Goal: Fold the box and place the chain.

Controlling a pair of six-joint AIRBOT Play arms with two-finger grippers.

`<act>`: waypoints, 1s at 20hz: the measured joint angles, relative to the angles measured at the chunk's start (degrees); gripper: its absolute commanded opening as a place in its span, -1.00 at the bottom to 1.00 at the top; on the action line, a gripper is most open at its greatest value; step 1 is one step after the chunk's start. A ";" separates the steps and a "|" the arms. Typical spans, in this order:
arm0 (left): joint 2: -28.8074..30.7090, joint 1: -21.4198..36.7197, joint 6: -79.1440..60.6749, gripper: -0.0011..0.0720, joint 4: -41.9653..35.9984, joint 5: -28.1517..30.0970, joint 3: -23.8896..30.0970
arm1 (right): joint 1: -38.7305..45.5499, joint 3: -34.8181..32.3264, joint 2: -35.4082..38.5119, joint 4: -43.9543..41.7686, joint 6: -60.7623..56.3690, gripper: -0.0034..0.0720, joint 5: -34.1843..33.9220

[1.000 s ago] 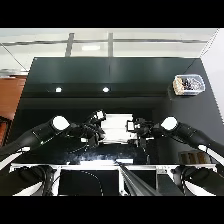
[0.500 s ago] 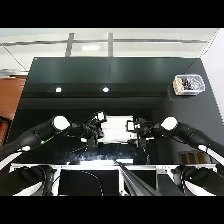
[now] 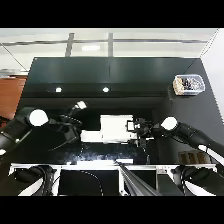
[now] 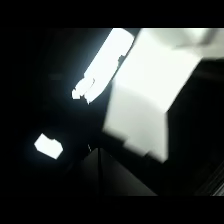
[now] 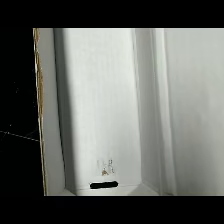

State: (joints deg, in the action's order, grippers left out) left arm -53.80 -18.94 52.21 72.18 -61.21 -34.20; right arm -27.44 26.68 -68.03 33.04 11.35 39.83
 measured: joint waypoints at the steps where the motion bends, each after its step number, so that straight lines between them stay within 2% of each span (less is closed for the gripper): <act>1: 0.31 2.49 6.64 -0.88 2.58 -0.98 0.04 | 0.00 0.00 0.02 0.00 0.00 0.22 0.00; 4: -0.63 9.99 23.67 -0.88 2.84 -3.02 1.79 | 0.00 0.00 0.00 0.00 0.00 0.22 0.00; 6: -3.19 13.62 27.36 -0.88 -3.98 -3.74 3.96 | 0.00 0.00 0.00 0.02 0.00 0.22 -0.02; 9: -7.98 15.39 26.21 -0.88 -15.58 -3.74 6.73 | 0.00 0.00 0.02 0.02 0.00 0.22 -0.02; 13: -12.39 12.72 25.03 -0.88 -24.09 0.26 8.13 | 0.00 0.00 0.00 0.04 0.00 0.22 -0.02; 20: -16.39 3.37 15.50 -0.88 -35.52 6.21 8.46 | 0.00 0.00 0.00 0.04 0.00 0.22 -0.02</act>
State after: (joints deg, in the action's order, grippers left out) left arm -70.19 -15.57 67.70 36.67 -55.00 -25.74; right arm -27.44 26.68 -68.03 33.08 11.35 39.81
